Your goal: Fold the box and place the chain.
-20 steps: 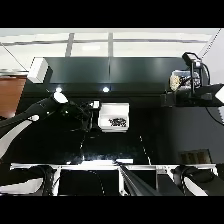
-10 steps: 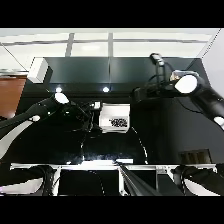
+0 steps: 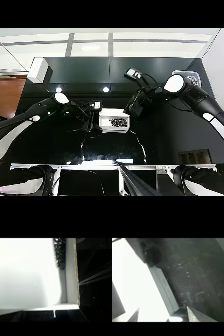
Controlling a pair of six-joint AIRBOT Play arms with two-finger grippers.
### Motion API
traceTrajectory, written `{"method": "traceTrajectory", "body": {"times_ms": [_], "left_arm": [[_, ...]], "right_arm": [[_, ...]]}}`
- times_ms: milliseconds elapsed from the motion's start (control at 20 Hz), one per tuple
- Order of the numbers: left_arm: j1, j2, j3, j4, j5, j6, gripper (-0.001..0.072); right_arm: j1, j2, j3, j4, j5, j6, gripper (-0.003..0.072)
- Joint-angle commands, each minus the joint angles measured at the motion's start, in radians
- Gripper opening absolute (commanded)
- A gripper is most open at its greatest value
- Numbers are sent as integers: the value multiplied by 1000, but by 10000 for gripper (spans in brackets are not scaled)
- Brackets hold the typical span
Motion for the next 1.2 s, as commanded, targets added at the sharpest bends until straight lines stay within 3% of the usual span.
{"method": "traceTrajectory", "body": {"times_ms": [0,350,400,450,750,850,950,1000,1050,1150], "left_arm": [[0,0,0,0,3,0,561],[0,0,0,0,6,0,561],[0,0,0,0,6,0,561],[0,0,0,0,6,0,561],[0,0,0,0,6,0,561],[0,0,0,0,6,0,561],[0,0,0,0,6,0,561],[0,0,0,0,6,0,561],[0,0,0,0,6,0,561],[0,0,0,0,6,0,561]], "right_arm": [[19,-2,0,21,35,-203,720],[40,-15,-31,50,40,-214,720],[49,-17,-43,50,39,-216,695],[58,-18,-51,49,40,-221,555],[75,-18,-53,45,13,-233,543],[75,-18,-53,45,6,-233,424],[76,-18,-53,45,7,-233,423],[78,-18,-53,45,8,-233,333],[80,-18,-53,45,7,-233,292],[85,-18,-53,40,7,-233,292]]}}
